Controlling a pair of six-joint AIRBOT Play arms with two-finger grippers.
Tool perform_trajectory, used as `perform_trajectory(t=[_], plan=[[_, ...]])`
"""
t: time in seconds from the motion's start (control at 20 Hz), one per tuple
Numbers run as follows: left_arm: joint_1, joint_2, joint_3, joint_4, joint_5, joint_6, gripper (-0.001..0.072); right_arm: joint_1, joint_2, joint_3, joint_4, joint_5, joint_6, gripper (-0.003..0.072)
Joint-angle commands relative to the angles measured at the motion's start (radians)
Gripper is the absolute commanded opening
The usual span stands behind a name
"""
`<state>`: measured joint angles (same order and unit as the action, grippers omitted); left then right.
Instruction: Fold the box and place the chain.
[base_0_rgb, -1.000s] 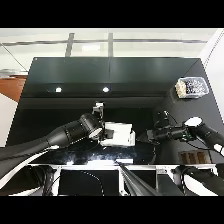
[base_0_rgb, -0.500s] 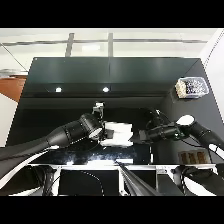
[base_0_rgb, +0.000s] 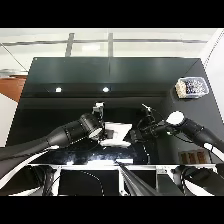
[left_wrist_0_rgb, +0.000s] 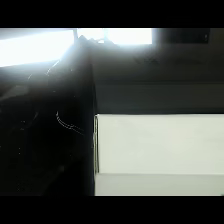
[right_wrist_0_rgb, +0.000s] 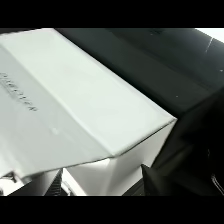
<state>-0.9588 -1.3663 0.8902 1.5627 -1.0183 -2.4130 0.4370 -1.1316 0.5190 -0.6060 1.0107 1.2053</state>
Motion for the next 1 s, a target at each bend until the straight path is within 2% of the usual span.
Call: perform_trajectory(t=[0.0, 0.1, 0.25, 0.3, 0.35, 0.45, 0.65, 0.7, 0.75, 0.95], plan=[[0.0, 0.0, -0.001, 0.003, -0.004, 0.001, 0.0027, 0.061, 0.0, 0.031, -0.155, -0.046, 0.166, 0.054], [0.0, 0.0, -0.001, 0.003, -0.004, 0.001, 0.0027, 0.1, 0.0, 0.064, -0.296, -0.051, 0.306, 0.0533], [0.0, 0.0, -0.001, 0.003, -0.004, 0.001, 0.0027, 0.171, 0.0, 0.114, -0.425, -0.061, 0.457, 0.0532], [0.0, 0.0, -0.001, 0.003, -0.004, 0.001, 0.0027, 0.196, 0.0, 0.126, -0.449, -0.073, 0.504, 0.0505], [0.0, 0.0, -0.001, 0.003, -0.004, 0.001, 0.0027, 0.216, 0.0, 0.134, -0.454, -0.089, 0.536, 0.042], [0.0, 0.0, -0.001, 0.0, -0.012, 0.001, 0.0027, 0.257, 0.0, 0.154, -0.485, -0.104, 0.666, 0.0417], [0.0, 0.0, -0.001, 0.001, -0.012, 0.001, 0.0027, 0.377, -0.003, 0.216, -0.743, -0.094, 0.972, 0.036], [0.0, 0.0, -0.001, 0.0, -0.012, 0.001, 0.0027, 0.404, -0.006, 0.229, -0.773, -0.09, 1.015, 0.0358], [0.0, 0.0, -0.001, 0.001, -0.011, 0.001, 0.0027, 0.426, -0.014, 0.243, -0.813, -0.071, 1.07, 0.0305], [0.0, 0.0, -0.001, 0.004, -0.011, 0.0, 0.0027, 0.465, -0.078, 0.294, -0.872, -0.037, 1.161, 0.0299]])
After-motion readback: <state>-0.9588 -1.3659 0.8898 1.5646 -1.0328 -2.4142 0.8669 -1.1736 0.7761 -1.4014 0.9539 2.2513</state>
